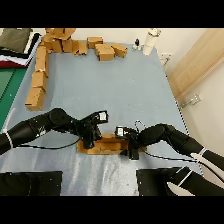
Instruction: Fold the box.
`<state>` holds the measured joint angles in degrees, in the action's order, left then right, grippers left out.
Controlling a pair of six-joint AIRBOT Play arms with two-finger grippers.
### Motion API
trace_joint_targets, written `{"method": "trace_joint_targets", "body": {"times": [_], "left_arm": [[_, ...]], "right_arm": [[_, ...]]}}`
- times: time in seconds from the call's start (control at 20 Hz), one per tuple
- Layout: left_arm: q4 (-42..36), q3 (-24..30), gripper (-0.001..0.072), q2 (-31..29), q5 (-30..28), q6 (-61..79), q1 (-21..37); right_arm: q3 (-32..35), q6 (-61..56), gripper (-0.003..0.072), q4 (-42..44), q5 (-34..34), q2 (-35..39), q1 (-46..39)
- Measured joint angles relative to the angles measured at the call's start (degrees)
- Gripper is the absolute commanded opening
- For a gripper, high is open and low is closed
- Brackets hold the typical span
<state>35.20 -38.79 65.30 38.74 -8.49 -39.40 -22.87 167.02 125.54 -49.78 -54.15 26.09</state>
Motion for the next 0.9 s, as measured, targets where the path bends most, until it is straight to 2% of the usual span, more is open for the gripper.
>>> {"method": "trace_joint_targets", "body": {"times": [0.3,0.5,0.6,0.7,0.75,0.8,0.9], "left_arm": [[-0.09,-0.13,0.0532,-1.53,0.98,-4.35,2.23],[7.76,-0.13,0.0516,-4.61,4.87,-15.32,4.33],[13.55,-0.13,0.0008,-7.06,9.03,-26.1,5.95],[16.76,0.26,0.001,-8.61,15.06,-39.36,7.08],[15.98,0.92,0.001,-8.92,18.36,-44.65,7.17],[13.27,2.12,0.001,-9.16,20.74,-49.05,6.91],[3.17,5.31,0.001,-9.33,21.49,-53.48,5.66]], "right_arm": [[0.0,0.0,0.0498,0.02,0.04,0.0,0.02],[0.0,0.0,0.0498,0.02,0.11,0.0,0.02],[0.0,0.0,0.0498,0.02,0.09,0.0,0.02],[0.0,0.0,0.0498,0.02,0.07,0.0,0.02],[0.0,0.0,0.0498,0.02,0.04,0.0,0.02],[0.0,0.0,0.0498,0.02,0.02,0.0,0.02],[0.0,0.0,0.0497,0.02,-0.02,0.0,0.02]]}}
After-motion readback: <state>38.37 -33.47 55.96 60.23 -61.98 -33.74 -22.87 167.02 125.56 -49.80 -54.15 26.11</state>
